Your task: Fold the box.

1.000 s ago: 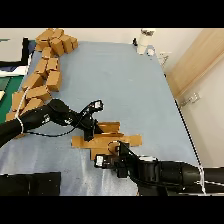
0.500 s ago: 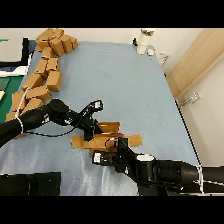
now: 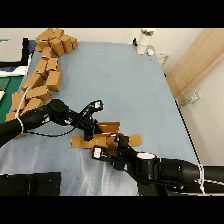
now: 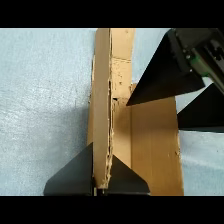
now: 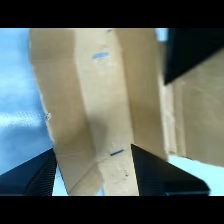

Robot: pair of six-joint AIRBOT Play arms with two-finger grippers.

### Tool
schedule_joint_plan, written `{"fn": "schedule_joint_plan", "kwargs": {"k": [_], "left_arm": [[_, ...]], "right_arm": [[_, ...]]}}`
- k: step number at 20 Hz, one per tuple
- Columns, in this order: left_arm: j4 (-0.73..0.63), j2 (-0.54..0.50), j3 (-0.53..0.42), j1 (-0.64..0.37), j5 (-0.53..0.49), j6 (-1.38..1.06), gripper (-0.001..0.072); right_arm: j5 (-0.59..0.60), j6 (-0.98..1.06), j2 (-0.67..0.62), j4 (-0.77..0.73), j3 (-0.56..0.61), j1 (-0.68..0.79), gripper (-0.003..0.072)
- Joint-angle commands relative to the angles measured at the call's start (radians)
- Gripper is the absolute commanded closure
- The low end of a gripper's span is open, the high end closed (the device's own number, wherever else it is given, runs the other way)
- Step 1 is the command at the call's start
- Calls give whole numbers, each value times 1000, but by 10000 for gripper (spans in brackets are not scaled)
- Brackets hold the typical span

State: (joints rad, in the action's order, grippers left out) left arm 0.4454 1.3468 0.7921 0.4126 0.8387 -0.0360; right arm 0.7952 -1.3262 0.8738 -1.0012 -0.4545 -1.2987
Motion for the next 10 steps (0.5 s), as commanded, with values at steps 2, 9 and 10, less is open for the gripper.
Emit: {"fn": "schedule_joint_plan", "kwargs": {"k": [2, 9, 10], "left_arm": [[0, 0, 1, -1, 2, 0, 699], [0, 0, 0, -1, 2, 0, 699], [0, 0, 0, -1, 2, 0, 699]], "right_arm": [[-19, 8, -72, 3, 10, 68, -32], [-140, -66, -262, 18, 146, 156, -32], [-158, -92, -270, 13, 152, 183, -32]]}}
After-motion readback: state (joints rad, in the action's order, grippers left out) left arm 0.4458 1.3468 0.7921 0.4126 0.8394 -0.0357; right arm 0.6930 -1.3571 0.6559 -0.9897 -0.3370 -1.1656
